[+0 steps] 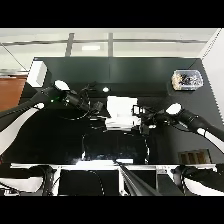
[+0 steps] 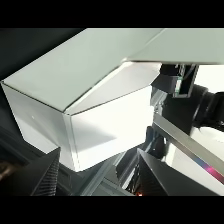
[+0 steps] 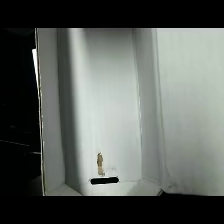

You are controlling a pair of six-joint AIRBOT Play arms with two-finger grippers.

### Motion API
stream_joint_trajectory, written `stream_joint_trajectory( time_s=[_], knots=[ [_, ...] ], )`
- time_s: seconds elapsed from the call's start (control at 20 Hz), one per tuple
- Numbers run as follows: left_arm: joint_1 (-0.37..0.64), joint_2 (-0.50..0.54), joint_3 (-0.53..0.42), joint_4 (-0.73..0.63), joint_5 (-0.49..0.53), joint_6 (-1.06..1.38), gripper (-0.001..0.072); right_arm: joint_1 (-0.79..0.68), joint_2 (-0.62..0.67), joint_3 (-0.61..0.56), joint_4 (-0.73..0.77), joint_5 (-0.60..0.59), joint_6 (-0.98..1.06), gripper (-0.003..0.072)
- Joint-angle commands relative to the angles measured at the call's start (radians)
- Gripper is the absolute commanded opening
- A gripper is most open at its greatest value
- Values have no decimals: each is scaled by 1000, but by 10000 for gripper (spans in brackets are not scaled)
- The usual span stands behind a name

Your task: Fold the box and place the chain.

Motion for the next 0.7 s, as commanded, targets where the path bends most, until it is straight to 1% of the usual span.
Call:
stream_joint_trajectory(
  time_s=[0.0, 0.4, 0.5, 0.65],
  knots=[
    [-13, 0, 17, 4, 21, -29, 538, 1, -1, 0, 0, 0, -1, 404],
    [-18, 0, 18, 145, 51, -124, 538, 1, -1, 0, 0, 0, -1, 404],
    [-33, 0, 18, 161, 86, -151, 459, 1, -1, 0, 0, 0, -1, 404],
    [-71, 0, 29, 164, 139, -177, 459, 1, -1, 0, 0, 0, -1, 404]
  ],
)
